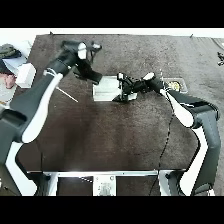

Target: Fold the box and place the chain.

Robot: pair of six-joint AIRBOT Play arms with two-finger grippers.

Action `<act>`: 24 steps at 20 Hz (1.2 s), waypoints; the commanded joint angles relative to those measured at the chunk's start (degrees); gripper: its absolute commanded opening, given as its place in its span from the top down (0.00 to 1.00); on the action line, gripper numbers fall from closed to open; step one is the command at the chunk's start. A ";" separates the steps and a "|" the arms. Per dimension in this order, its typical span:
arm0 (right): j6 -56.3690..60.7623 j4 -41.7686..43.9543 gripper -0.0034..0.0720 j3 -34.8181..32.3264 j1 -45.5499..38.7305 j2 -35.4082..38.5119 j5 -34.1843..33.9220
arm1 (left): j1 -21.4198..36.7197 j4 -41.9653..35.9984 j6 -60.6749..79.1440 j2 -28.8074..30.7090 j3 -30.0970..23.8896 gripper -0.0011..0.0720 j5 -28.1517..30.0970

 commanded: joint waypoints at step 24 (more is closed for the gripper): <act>0.00 0.00 0.43 -0.02 0.02 0.02 -0.02 | 22.91 -54.77 88.85 -14.73 -12.44 0.01 1.14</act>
